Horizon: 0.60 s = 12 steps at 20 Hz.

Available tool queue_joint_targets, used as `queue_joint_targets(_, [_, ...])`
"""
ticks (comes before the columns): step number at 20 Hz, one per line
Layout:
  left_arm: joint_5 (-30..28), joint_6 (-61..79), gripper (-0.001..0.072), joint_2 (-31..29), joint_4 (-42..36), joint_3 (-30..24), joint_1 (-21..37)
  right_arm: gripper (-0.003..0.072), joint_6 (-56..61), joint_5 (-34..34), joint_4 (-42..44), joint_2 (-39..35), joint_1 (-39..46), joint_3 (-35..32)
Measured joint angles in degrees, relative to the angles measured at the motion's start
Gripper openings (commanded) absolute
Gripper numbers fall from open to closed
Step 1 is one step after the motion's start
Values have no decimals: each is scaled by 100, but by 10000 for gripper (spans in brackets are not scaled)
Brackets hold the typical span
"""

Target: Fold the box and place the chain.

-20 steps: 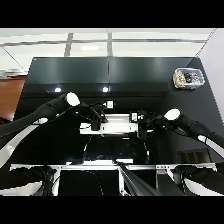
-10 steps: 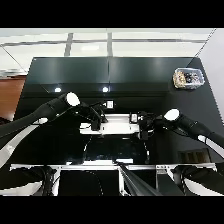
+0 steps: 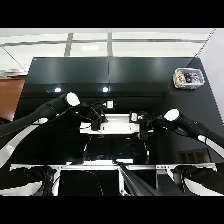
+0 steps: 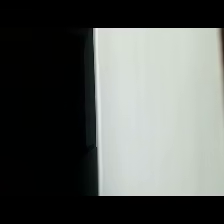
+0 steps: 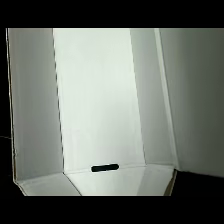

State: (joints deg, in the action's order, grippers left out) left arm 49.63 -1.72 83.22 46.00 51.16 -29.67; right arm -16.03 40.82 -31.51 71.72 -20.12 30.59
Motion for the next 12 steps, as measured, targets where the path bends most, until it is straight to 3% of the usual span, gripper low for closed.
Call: queue_joint_targets(12, [-11, 2, 24, 0, 0, 0, 0, 709, -24, -114, 219, 4, -107, 7])
